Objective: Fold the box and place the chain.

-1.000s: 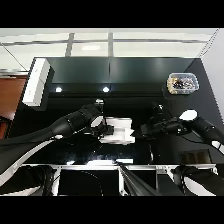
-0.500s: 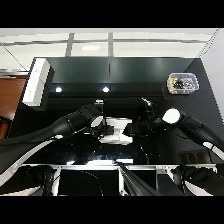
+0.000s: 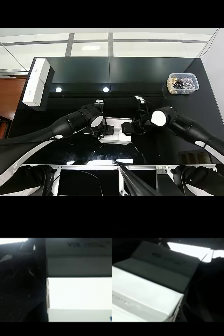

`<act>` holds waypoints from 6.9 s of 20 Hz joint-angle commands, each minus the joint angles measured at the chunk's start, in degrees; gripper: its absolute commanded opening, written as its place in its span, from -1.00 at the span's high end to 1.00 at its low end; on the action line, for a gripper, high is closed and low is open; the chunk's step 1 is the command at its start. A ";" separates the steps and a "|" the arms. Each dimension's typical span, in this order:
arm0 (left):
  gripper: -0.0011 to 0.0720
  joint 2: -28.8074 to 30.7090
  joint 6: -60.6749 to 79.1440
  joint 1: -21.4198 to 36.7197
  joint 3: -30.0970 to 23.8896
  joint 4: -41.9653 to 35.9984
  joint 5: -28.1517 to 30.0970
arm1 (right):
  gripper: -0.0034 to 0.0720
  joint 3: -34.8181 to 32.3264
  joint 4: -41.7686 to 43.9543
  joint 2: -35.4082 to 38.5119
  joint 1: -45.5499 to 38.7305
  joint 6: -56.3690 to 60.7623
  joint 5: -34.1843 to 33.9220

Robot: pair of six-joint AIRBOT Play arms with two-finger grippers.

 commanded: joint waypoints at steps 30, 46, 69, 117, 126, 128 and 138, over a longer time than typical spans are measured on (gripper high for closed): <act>0.90 -0.02 0.04 0.04 -0.02 0.04 -0.02 | 0.50 9.27 -17.79 -10.43 9.99 26.23 10.64; 0.90 -0.02 0.04 0.04 -0.02 0.07 -0.07 | -0.04 9.29 -19.19 -6.27 9.94 25.94 13.38; 0.90 -0.02 0.04 0.04 -0.02 0.44 0.20 | -0.03 13.90 -47.91 0.22 -45.77 19.78 -18.43; 0.90 -0.02 0.07 0.04 -0.02 0.24 0.15 | 0.89 53.83 -22.86 -40.74 -52.94 16.96 11.06; 0.90 -0.02 0.04 0.04 -0.02 0.26 0.17 | 0.90 53.88 -22.60 -24.81 -53.51 -5.20 11.76; 0.90 -0.02 0.04 0.04 -0.02 0.31 0.22 | 0.90 53.88 -22.58 -18.32 -53.51 -8.41 11.17; 0.90 -0.04 0.04 0.04 -0.02 0.26 0.20 | 0.90 53.81 -6.47 -1.22 -53.46 -20.20 15.93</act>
